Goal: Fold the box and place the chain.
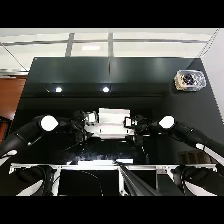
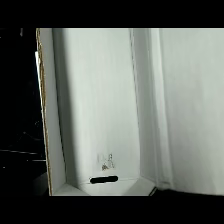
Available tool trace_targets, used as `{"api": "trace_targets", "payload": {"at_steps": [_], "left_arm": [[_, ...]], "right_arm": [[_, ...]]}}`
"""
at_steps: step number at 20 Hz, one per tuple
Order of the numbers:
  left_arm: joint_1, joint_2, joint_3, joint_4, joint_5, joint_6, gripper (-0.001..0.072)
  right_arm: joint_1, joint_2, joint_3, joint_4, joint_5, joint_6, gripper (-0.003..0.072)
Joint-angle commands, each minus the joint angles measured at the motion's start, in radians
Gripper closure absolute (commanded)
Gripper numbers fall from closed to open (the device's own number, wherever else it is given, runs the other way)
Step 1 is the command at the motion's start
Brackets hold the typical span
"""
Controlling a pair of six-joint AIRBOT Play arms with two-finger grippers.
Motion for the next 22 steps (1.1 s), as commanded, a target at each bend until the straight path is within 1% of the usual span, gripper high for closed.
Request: {"api": "trace_targets", "payload": {"at_steps": [1, 2, 4, 6, 7, 8, 9, 10, 12, 14, 16, 19, 20, 22], "left_arm": [[-0.028, -0.065, 0.039, -0.052, -0.029, 0.06, 0.0056], [-0.04, -0.076, 0.048, -0.052, -0.046, 0.06, 0.0143], [-0.047, -0.087, 0.054, -0.052, -0.075, 0.06, 0.0362], [-0.047, -0.087, 0.054, -0.053, -0.082, 0.06, 0.038], [-0.048, -0.087, 0.054, -0.059, -0.075, 0.059, 0.0459], [-0.048, -0.087, 0.054, -0.088, -0.074, 0.06, 0.0522], [-0.048, -0.088, 0.054, -0.126, -0.075, 0.06, 0.0538], [-0.048, -0.091, 0.054, -0.177, -0.072, 0.06, 0.0537], [-0.048, -0.114, 0.053, -0.269, -0.035, 0.063, 0.0537], [-0.048, -0.143, 0.053, -0.321, -0.039, 0.079, 0.0537], [-0.048, -0.161, 0.053, -0.32, -0.068, 0.092, 0.0538], [-0.048, -0.162, 0.053, -0.275, -0.076, 0.092, 0.0569], [-0.048, -0.162, 0.053, -0.268, -0.075, 0.092, 0.0568], [-0.048, -0.162, 0.054, -0.268, -0.075, 0.092, 0.0422]], "right_arm": [[0.001, 0.0, 0.0, 0.0, 0.0, 0.0, 0.045], [0.001, 0.0, 0.0, 0.0, 0.0, 0.0, 0.045], [0.001, 0.0, 0.0, 0.0, 0.0, 0.0, 0.045], [0.001, 0.0, 0.0, 0.0, 0.0, 0.0, 0.045], [0.001, 0.0, 0.0, 0.0, 0.0, 0.0, 0.045], [0.001, 0.0, 0.0, 0.0, 0.0, 0.0, 0.045], [0.001, 0.0, 0.0, 0.0, 0.0, 0.0, 0.045], [0.001, 0.0, 0.0, 0.0, 0.0, 0.0, 0.045], [0.001, 0.0, 0.0, 0.0, 0.0, 0.0, 0.045], [0.001, 0.0, 0.0, 0.0, 0.0, 0.0, 0.0449], [0.001, 0.0, 0.0, 0.0, 0.0, 0.0, 0.045], [0.001, 0.0, 0.0, 0.0, 0.0, 0.0, 0.045], [0.001, 0.0, 0.0, 0.0, 0.0, 0.0, 0.045], [0.001, 0.0, 0.0, 0.0, 0.0, 0.0, 0.045]]}}
